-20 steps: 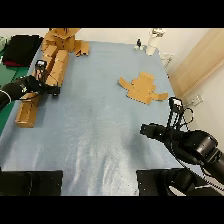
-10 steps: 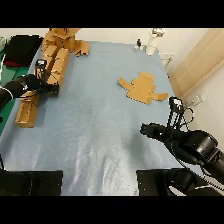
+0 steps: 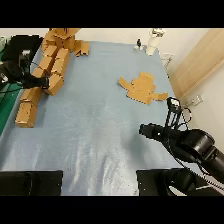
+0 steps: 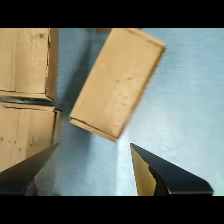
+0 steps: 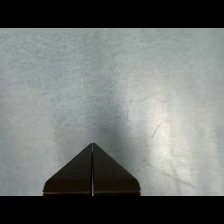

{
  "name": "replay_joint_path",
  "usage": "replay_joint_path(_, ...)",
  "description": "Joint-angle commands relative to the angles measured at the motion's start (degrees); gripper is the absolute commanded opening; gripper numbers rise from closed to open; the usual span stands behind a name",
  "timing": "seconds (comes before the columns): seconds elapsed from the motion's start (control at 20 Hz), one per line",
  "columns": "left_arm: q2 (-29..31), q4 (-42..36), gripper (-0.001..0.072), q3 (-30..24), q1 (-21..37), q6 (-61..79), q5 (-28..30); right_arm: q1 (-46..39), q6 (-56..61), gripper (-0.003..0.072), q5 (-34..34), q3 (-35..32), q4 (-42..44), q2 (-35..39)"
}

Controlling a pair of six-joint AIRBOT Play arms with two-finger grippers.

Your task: Fold the box.

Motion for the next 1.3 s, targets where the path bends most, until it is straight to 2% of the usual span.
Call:
replay_joint_path(0.0, 7.2, -2.9, 0.0700, 1.5, -0.5, -0.1, -12.3, 0.0, -4.2, 0.0004, 0.2, 1.1, 4.9, -5.3)
replay_joint_path(0.05, 9.1, -5.2, 0.0590, 1.5, -1.2, -0.1, -15.9, 0.0, -5.9, 0.0004, 0.2, 2.3, 5.7, -8.2)
replay_joint_path(0.1, 10.4, -7.1, 0.0251, 1.5, -1.9, 0.2, -19.0, -0.1, -7.1, 0.0004, 0.2, 4.1, 5.8, -11.7)
replay_joint_path(0.15, 11.3, -8.4, 0.0028, 1.5, -3.3, 0.2, -21.7, -0.4, -8.8, 0.0004, 0.2, 6.4, 6.1, -15.3)
replay_joint_path(0.3, 11.2, -9.5, 0.0012, 1.4, -10.8, 0.2, -26.8, -4.1, -21.2, 0.0004, -0.1, 16.5, 13.5, -27.4)
replay_joint_path(0.5, 10.2, -9.4, 0.0012, -1.6, -23.6, -3.5, -23.1, -7.5, -29.9, 0.0004, -3.8, 29.9, 20.0, -40.8)
replay_joint_path(0.65, 8.2, -9.3, 0.0012, -5.4, -29.8, -5.0, -20.6, -7.5, -34.0, 0.0004, -5.0, 35.1, 23.9, -47.0)
replay_joint_path(0.9, 4.9, -9.4, 0.0012, -7.4, -32.4, -6.2, -17.1, -7.5, -36.5, 0.0004, -4.3, 37.0, 31.0, -51.6)
replay_joint_path(1.25, 4.6, -9.3, 0.0012, -7.4, -32.5, -6.2, -16.6, -7.5, -36.5, 0.0004, -5.2, 37.0, 30.6, -51.6)
